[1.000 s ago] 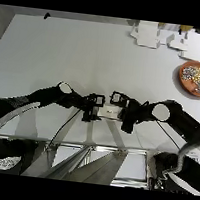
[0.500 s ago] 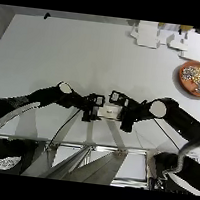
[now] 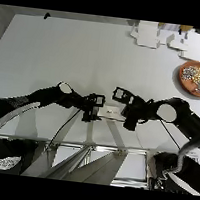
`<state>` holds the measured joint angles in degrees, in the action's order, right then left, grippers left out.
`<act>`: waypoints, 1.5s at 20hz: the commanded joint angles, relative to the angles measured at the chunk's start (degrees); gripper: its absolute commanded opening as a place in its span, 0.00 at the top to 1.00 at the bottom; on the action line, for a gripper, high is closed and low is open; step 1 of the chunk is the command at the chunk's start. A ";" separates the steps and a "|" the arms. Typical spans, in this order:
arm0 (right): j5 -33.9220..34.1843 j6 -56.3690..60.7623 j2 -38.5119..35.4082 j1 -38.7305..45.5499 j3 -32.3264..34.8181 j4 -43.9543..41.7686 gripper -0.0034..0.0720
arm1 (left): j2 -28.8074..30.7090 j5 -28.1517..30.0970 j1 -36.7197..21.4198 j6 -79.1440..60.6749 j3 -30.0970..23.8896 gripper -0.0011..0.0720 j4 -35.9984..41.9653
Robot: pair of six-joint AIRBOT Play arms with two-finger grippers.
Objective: Fold the box and place the chain.
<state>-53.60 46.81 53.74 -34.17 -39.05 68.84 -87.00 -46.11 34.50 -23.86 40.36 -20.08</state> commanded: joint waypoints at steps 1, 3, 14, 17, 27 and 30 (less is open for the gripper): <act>-0.28 11.23 -2.73 0.04 -3.02 10.69 0.93 | 0.04 0.00 0.00 -0.17 0.00 0.81 -0.11; -2.95 18.69 -2.97 1.79 -3.10 19.26 0.93 | 0.04 0.00 0.00 -0.17 0.00 0.81 -0.11; -19.23 33.33 0.63 38.93 -3.08 23.47 0.93 | 0.04 0.00 0.00 -0.17 0.00 0.81 -0.11; -21.55 33.33 0.61 40.50 -3.08 23.56 0.93 | 0.04 0.02 0.00 -0.17 0.00 0.81 -0.11; -22.93 33.33 0.61 40.50 -3.08 23.50 0.93 | 15.41 -3.54 -9.66 26.23 0.02 0.81 -10.21; -22.93 33.33 0.61 40.50 -3.10 23.50 0.93 | 25.18 -3.61 -19.28 47.93 0.02 0.81 -21.88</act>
<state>-76.36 80.12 54.30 6.28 -42.09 92.36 -69.87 -49.60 22.50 3.22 40.32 -31.53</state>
